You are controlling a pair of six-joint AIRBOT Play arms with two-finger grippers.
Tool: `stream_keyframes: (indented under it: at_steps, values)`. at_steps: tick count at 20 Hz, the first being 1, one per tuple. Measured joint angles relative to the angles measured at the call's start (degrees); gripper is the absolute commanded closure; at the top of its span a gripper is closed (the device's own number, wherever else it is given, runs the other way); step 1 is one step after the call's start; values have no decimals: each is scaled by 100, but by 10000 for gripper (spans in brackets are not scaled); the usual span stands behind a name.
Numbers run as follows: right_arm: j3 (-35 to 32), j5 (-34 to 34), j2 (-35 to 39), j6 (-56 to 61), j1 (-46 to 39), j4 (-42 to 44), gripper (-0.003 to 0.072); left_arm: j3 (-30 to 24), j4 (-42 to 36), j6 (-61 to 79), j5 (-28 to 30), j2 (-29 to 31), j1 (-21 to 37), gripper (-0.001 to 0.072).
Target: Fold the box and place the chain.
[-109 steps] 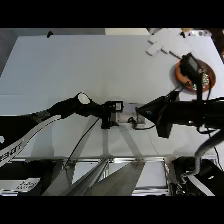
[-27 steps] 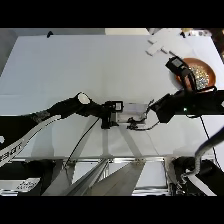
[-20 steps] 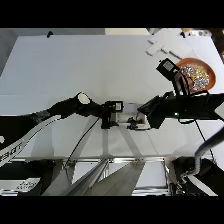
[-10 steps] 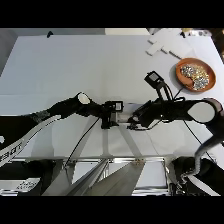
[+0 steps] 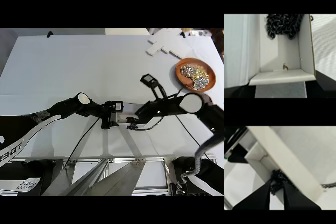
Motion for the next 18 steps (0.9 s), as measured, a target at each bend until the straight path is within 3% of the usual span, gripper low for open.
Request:
stream_keyframes:
  at_steps: [4,9,10,11,12,15,17,18]
  values:
    - [684,577,-31,68,-916,85,505,0,-2,0,0,0,0,455]
    - [925,776,-363,343,-1637,-155,501,0,0,0,0,0,0,455]
    - [940,780,-511,387,-1665,-221,464,0,0,0,0,0,0,455]
    - [955,778,-675,433,-1648,-264,339,0,0,0,0,0,0,455]
    - [962,765,-848,446,-1593,-313,319,0,0,0,0,0,0,455]
    - [977,706,-1440,498,-1318,-623,326,0,-2,0,0,0,0,455]
    - [977,680,-1805,568,-1115,-850,398,0,-2,0,0,0,0,455]
    - [977,654,-1954,634,-1034,-973,399,-2,-2,0,0,0,0,455]
